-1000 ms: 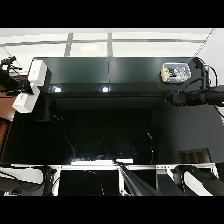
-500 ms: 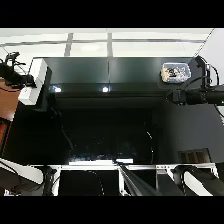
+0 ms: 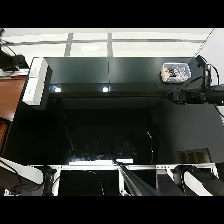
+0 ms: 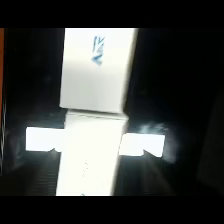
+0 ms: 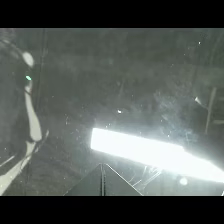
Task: Fold the box and place the chain.
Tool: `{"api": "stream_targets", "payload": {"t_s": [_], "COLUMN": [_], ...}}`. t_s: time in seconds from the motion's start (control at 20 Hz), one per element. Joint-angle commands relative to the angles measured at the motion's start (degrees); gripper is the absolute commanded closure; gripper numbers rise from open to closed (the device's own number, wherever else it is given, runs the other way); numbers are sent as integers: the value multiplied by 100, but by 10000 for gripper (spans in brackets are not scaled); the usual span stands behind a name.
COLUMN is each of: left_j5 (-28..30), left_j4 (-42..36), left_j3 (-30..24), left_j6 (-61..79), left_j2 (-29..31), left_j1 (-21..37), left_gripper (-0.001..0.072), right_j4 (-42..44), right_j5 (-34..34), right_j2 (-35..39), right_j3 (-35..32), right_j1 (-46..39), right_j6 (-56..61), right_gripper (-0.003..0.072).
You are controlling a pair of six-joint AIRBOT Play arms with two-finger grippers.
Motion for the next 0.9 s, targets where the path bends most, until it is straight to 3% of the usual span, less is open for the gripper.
{"api": "stream_targets", "payload": {"t_s": [0.0,0.15,0.4,0.5,0.65,0.85], "left_j5": [-542,-131,2682,3252,3189,3110], "left_j4": [-422,-951,-938,-922,-957,-966], "left_j3": [186,-1198,-5187,-6275,-6839,-6920], "left_j6": [-367,-155,59,155,153,133], "left_j2": [533,1582,4068,4739,5121,5045], "left_j1": [-236,-739,-1926,-2157,-2214,-2214], "left_gripper": [685,687,687,686,686,686], "right_j4": [-9,-203,-920,-966,-962,-962], "right_j5": [-260,-732,-2201,-2153,-2103,-2098], "right_j2": [0,0,-2,-2,0,0], "right_j3": [-2,-4,-531,-686,-686,-686], "right_j1": [166,551,1071,1064,1069,1069], "right_j6": [-9,-208,-203,-203,-203,-203], "right_gripper": [673,673,673,673,673,673]}}
